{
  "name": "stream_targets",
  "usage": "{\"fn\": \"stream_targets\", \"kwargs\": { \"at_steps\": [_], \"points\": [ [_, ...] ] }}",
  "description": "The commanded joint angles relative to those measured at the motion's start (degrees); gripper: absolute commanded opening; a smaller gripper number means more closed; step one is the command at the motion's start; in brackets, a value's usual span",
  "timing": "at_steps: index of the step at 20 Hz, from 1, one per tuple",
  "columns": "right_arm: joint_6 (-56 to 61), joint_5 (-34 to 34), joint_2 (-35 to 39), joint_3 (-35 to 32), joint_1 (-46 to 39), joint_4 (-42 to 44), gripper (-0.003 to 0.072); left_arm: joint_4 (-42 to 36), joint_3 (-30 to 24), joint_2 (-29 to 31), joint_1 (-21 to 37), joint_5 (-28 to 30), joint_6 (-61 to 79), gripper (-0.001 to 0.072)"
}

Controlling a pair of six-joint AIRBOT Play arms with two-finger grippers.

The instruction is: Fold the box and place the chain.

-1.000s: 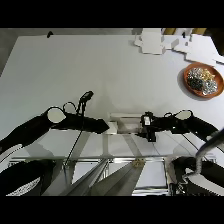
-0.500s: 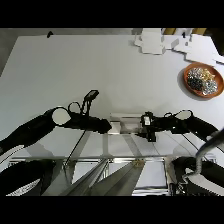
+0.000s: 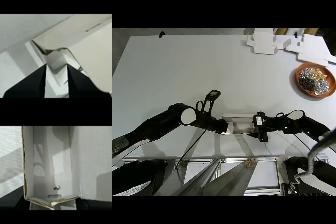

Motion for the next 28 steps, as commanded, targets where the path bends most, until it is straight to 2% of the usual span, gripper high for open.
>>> {"fn": "stream_targets", "kwargs": {
  "at_steps": [1, 7, 11, 15, 21, 25, 26, 28],
  "points": [
    [0.02, 0.0, 0.04, 0.07, -0.02, 0.0, 0.0339, 7.5, 2.8, -1.46, -1.73, -2.4, -9.03, 0.0292],
    [0.02, 0.0, 0.04, 0.07, -0.02, 0.0, 0.0339, 12.22, 9.4, -7.69, -4.79, -7.63, -18.86, 0.029],
    [0.02, 0.0, 0.04, 0.07, -0.02, 0.0, 0.0339, 14.73, 13.0, -11.87, -6.73, -8.39, -27.02, 0.0289],
    [0.02, 0.0, 0.04, 0.07, -0.02, 0.0, 0.0339, 16.81, 14.38, -13.86, -7.23, -9.14, -33.27, 0.0268],
    [0.02, 0.0, 0.04, 0.07, -0.02, 0.0, 0.0339, 21.27, 22.88, -20.33, -8.13, -23.02, -33.44, 0.0268],
    [0.02, 0.0, 0.04, 0.07, -0.02, 0.0, 0.0339, 21.29, 23.32, -21.24, -8.57, -23.37, -36.7, 0.0267],
    [0.02, 0.0, 0.04, 0.07, -0.02, 0.0, 0.0339, 21.31, 23.32, -21.24, -8.63, -23.34, -37.51, 0.0256],
    [0.02, 0.0, 0.04, 0.07, -0.02, 0.0, 0.0339, 21.31, 23.3, -21.24, -8.85, -22.75, -38.32, 0.0127]
  ]
}}
